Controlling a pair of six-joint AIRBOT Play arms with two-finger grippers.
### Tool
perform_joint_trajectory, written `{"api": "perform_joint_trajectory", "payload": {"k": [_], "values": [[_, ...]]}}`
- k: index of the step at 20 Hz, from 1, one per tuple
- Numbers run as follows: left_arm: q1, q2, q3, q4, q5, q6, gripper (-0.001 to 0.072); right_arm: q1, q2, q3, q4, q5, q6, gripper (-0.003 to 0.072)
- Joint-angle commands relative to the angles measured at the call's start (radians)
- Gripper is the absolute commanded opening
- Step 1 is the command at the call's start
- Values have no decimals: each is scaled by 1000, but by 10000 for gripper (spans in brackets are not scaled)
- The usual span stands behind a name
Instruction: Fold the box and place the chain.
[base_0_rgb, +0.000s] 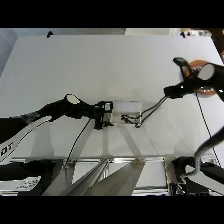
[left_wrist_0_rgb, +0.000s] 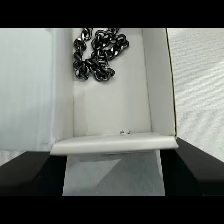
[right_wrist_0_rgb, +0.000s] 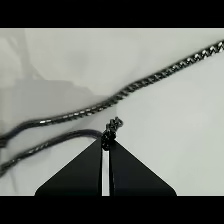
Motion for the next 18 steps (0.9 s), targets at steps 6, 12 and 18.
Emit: {"api": "perform_joint_trajectory", "payload": {"k": [6, 12, 18], "values": [[0, 1, 1, 0, 0, 0, 273, 197, 373, 1, 238, 53, -48, 17], [0, 1, 1, 0, 0, 0, 273, 476, 383, 1, 230, -25, -45, 17], [0, 1, 1, 0, 0, 0, 273, 611, 227, 0, 114, -39, -11, 18]]}}
